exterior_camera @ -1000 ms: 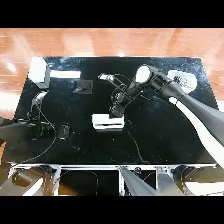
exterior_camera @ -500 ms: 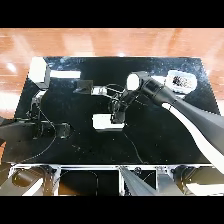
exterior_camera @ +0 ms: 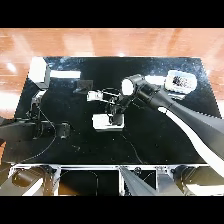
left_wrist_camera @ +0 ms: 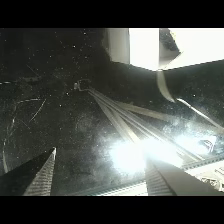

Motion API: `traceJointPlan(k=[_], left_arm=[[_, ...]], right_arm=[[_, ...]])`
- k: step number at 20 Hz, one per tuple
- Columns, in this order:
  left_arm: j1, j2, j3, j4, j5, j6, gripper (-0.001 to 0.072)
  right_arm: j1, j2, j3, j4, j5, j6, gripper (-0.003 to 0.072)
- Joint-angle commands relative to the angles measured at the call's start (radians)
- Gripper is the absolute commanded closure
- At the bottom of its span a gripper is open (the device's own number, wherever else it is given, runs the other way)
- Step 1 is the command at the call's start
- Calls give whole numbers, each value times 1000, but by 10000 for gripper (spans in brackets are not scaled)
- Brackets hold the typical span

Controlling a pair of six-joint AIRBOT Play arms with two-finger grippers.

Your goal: Fold the box and place the chain.

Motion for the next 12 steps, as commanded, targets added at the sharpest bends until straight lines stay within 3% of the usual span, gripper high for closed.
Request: traceJointPlan(k=[1, 12], left_arm=[[0, -1, -1, 4, -4, 1, 78], [0, -1, -1, 5, -37, 0, 78]], right_arm=[[3, 0, 1, -1, 16, 11, 265], [3, 3, 1, -2, 46, 82, 235]])
